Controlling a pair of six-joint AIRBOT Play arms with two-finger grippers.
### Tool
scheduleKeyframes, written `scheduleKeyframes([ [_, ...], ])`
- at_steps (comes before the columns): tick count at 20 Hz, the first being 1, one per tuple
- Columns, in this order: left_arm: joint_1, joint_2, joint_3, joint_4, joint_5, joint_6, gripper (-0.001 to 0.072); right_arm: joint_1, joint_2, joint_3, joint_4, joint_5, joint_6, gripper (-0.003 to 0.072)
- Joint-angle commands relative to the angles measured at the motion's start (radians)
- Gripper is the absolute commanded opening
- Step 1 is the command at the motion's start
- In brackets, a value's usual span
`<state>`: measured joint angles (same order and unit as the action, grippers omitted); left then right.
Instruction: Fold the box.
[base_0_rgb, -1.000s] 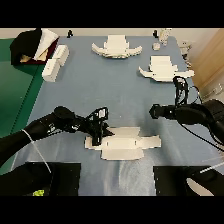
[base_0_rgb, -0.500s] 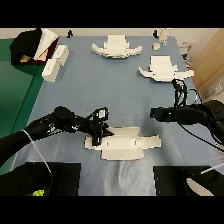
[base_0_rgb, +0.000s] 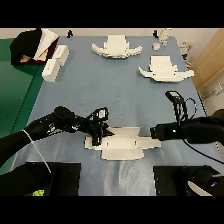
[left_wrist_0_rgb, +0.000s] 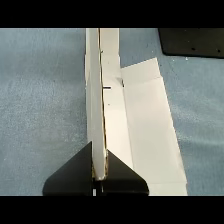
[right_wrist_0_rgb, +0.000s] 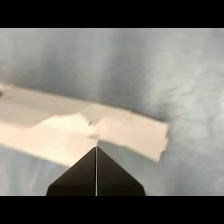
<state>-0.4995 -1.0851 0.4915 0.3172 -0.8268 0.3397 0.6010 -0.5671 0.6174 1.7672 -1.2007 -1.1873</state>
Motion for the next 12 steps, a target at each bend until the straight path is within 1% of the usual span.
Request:
scheduleKeyframes([
  [1, 0.0, 0.0, 0.0, 0.0, 0.0, 0.0, 0.0014, 0.192, 0.085, -0.008, 0.105, -0.073, 0.072, 0.0001],
  [3, 0.0, 0.0, 0.0, 0.0, 0.0, 0.0, 0.0014, 0.372, 0.088, -0.029, 0.141, -0.05, 0.109, 0.0],
  [4, 0.0, 0.0, 0.0, 0.0, 0.0, 0.001, 0.0014, 0.475, 0.087, -0.045, 0.131, -0.002, 0.137, 0.0],
  [5, 0.0, 0.0, 0.0, 0.0, 0.0, 0.0, 0.0014, 0.581, 0.08, -0.061, 0.089, 0.057, 0.153, 0.0],
  [6, 0.0, 0.0, 0.0, 0.0, 0.0, 0.0, 0.0015, 0.673, 0.063, -0.071, 0.011, 0.102, 0.156, 0.0002],
  [7, 0.0, 0.0, 0.0, 0.0, 0.0, 0.0, 0.0014, 0.74, 0.037, -0.072, -0.088, 0.119, 0.155, 0.0014],
  [8, 0.0, 0.0, 0.001, 0.0, 0.001, 0.001, 0.0014, 0.793, 0.002, -0.072, -0.206, 0.121, 0.154, 0.0189],
  [9, 0.0, 0.0, 0.001, -0.002, 0.004, 0.0, 0.0014, 0.824, -0.032, -0.072, -0.307, 0.119, 0.132, 0.0472],
  [10, 0.0, 0.0, 0.001, -0.002, 0.013, 0.0, 0.0014, 0.841, -0.074, -0.072, -0.409, 0.123, 0.095, 0.0621],
  [12, 0.0, 0.0, 0.001, -0.002, 0.011, 0.001, 0.0014, 0.839, -0.162, -0.072, -0.48, 0.129, 0.043, 0.0621],
])
